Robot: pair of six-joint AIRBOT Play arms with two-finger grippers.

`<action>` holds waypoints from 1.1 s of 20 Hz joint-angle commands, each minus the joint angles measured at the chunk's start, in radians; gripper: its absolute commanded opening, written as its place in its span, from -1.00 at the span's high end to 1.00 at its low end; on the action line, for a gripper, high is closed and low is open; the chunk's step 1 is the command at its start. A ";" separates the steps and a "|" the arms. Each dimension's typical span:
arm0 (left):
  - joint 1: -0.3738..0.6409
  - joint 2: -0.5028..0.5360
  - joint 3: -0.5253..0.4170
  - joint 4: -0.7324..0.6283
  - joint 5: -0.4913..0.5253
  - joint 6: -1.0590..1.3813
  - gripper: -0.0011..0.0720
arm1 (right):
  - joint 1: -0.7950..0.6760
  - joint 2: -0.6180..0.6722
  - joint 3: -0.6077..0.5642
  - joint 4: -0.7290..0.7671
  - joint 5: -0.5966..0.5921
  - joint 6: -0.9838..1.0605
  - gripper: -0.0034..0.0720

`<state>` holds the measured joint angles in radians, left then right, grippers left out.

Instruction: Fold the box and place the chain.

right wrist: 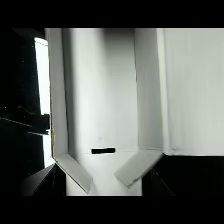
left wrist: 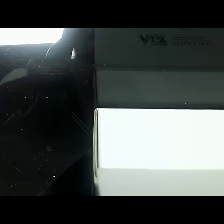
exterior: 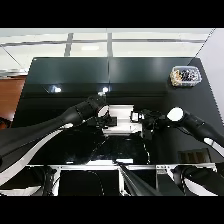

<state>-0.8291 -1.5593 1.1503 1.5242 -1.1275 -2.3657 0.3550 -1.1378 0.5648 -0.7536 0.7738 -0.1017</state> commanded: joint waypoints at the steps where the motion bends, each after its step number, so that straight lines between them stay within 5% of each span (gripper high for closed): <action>1: 0.000 -0.001 0.001 -0.005 0.000 0.002 0.89 | 0.001 0.074 0.001 -0.066 0.007 0.034 -0.92; 5: 0.000 -0.001 0.001 -0.018 0.000 0.002 0.89 | 0.002 0.073 0.001 -0.068 0.008 0.022 -0.92; 7: 0.001 -0.001 0.001 -0.018 0.001 0.002 0.89 | 0.002 0.073 0.001 -0.067 0.010 0.006 -0.28; 9: 0.001 -0.001 0.001 -0.018 0.000 0.002 0.89 | 0.003 0.073 0.001 -0.059 0.011 -0.008 -0.17; 11: 0.001 -0.001 0.001 -0.018 0.001 0.002 0.89 | 0.009 0.073 0.001 -0.058 0.012 -0.010 0.63; 21: 0.000 -0.001 0.001 -0.018 0.001 0.002 0.89 | 0.066 0.003 0.000 0.193 -0.040 -0.038 0.64; 22: 0.000 -0.001 0.001 -0.018 0.001 0.002 0.89 | 0.066 0.003 0.000 0.193 -0.042 -0.033 0.24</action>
<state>-0.8291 -1.5593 1.1503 1.5063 -1.1282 -2.3642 0.4122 -1.1240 0.5648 -0.6071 0.7551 -0.1379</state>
